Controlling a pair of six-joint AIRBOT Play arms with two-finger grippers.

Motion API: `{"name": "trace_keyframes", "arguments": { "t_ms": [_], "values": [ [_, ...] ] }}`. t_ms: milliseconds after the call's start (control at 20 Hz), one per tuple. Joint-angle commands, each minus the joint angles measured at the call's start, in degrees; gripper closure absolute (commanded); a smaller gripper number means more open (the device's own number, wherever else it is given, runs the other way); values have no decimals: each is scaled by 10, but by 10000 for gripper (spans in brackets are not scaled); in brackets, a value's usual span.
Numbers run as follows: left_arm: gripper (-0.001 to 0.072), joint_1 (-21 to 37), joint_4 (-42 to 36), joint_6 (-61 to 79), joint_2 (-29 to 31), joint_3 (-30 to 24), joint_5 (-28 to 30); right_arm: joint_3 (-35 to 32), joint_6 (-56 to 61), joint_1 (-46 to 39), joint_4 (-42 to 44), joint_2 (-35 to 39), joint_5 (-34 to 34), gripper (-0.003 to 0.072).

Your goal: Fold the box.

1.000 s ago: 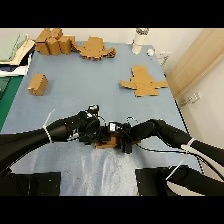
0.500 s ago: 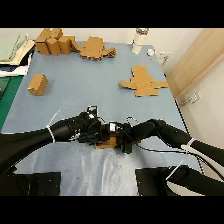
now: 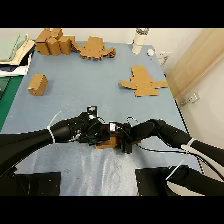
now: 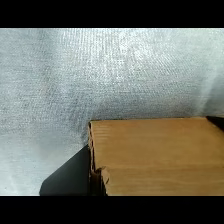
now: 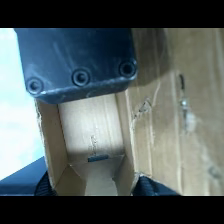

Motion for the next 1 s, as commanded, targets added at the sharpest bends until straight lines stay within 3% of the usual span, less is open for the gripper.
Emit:
{"name": "trace_keyframes", "arguments": {
  "t_ms": [0, 50, 100, 250, 550, 700, 950],
  "values": [
    [545, -1, -14, 0, 0, 0, 10, 0, 0, 0, 0, 0, 0, 180],
    [298, -1, -21, -1, 0, 0, 10, 0, 0, 0, 0, 0, 0, 180],
    [256, 0, -26, -1, 0, 0, 9, 0, 0, 0, 0, 0, 0, 180],
    [255, 2, -38, 0, 0, 8, -20, 0, 0, 0, 0, 0, 0, 180],
    [255, 45, -105, 66, 2, 67, -169, 0, 0, 0, 0, 0, 0, 180],
    [255, 69, -107, 90, 2, 97, -202, 0, 0, 0, 0, 0, 0, 180],
    [255, 125, -137, 128, 2, 103, -256, 0, 0, 0, 0, 0, 0, 180]
  ]
}}
